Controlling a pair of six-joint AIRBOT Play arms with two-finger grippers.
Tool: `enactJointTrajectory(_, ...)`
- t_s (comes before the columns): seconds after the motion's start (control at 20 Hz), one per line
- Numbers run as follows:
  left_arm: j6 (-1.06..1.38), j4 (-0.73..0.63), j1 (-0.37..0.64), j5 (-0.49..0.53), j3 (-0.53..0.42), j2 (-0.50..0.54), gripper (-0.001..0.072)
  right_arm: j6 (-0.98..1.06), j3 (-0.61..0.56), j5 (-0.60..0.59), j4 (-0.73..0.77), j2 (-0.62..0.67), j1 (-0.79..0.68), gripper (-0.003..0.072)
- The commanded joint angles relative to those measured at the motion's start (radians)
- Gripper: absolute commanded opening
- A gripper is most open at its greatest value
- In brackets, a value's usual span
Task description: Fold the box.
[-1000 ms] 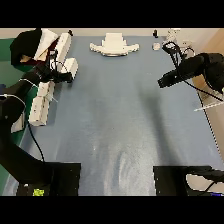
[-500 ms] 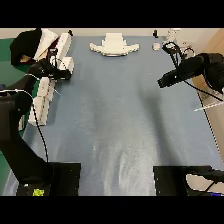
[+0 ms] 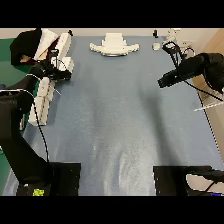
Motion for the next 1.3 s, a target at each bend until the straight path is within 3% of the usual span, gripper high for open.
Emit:
enactJointTrajectory(0.0,0.000,0.002,-0.001,0.000,0.001,-0.002,0.0524,0.000,0.001,0.000,0.000,0.000,0.000,0.0002)
enactJointTrajectory(0.15,0.000,-0.005,-0.002,-0.024,0.001,-0.002,0.0525,0.000,0.001,0.000,0.000,0.000,0.000,0.0002)
enactJointTrajectory(0.2,0.000,-0.005,-0.002,-0.028,0.001,-0.001,0.0558,0.000,0.001,0.000,0.000,0.000,0.000,0.0002)
enactJointTrajectory(0.25,-0.002,-0.005,-0.002,-0.039,0.001,0.000,0.0700,0.000,0.001,0.000,0.000,0.000,0.000,0.0002)
enactJointTrajectory(0.45,-0.001,0.007,0.003,-0.111,0.015,0.002,0.0702,0.000,0.001,0.000,0.000,0.000,0.000,0.0002)
enactJointTrajectory(0.65,-0.001,0.015,0.010,-0.308,0.110,0.003,0.0702,0.000,0.001,0.000,0.000,0.000,0.000,0.0002)
enactJointTrajectory(0.9,-0.038,0.049,0.014,-0.708,0.330,0.002,0.0701,0.000,0.001,0.000,0.000,0.000,0.000,0.0002)
enactJointTrajectory(0.95,-0.055,0.050,0.014,-0.781,0.376,0.002,0.0646,0.000,0.001,0.000,0.000,0.000,0.000,0.0002)
enactJointTrajectory(1.05,-0.078,0.047,0.013,-0.922,0.450,0.007,0.0025,0.000,0.001,0.000,0.000,0.000,0.000,0.0002)
enactJointTrajectory(1.25,-0.114,0.029,-0.002,-0.963,0.409,0.090,0.0008,0.000,0.001,0.000,0.000,0.000,0.000,0.0002)
